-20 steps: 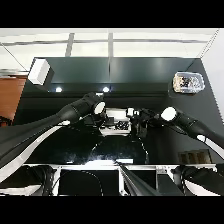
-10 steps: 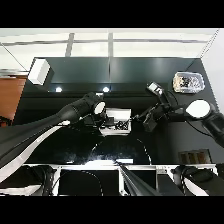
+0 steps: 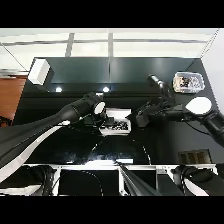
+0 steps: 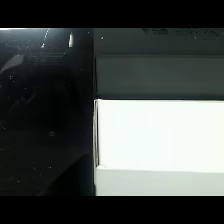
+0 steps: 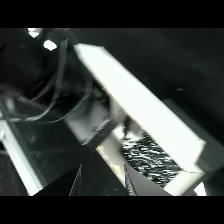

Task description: Fold the box and place the chain.

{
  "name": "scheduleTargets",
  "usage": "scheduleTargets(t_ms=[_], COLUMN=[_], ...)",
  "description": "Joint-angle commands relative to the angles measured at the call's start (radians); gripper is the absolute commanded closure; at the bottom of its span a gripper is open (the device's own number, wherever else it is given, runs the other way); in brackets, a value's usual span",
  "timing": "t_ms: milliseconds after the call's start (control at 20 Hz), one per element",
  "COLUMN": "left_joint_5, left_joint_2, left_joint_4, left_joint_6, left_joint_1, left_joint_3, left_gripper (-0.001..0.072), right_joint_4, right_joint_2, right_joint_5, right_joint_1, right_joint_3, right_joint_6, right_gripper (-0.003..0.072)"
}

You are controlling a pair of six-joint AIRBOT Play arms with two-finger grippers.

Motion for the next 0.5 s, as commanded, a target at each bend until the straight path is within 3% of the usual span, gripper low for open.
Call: scheduleTargets(t_ms=[0,200,450], left_joint_5=[0.004,-0.001,-0.005], left_joint_2=[-0.004,-0.034,-0.034], left_joint_4=[0.002,0.003,0.012], left_joint_6=[0.000,0.000,0.000], left_joint_1=[0.000,0.000,0.000], left_joint_3=[0.000,0.000,0.012], left_gripper=[0.0680,0.0680,0.0678], right_joint_4=[-0.026,-0.020,-0.021], right_joint_2=[0.031,0.047,0.047], right_joint_5=[0.126,0.264,0.298], right_joint_1=[-0.171,-0.326,-0.333], right_joint_3=[0.016,0.016,0.016], right_joint_6=[0.013,0.010,0.008], right_gripper=[0.0365,0.0366,0.0366])
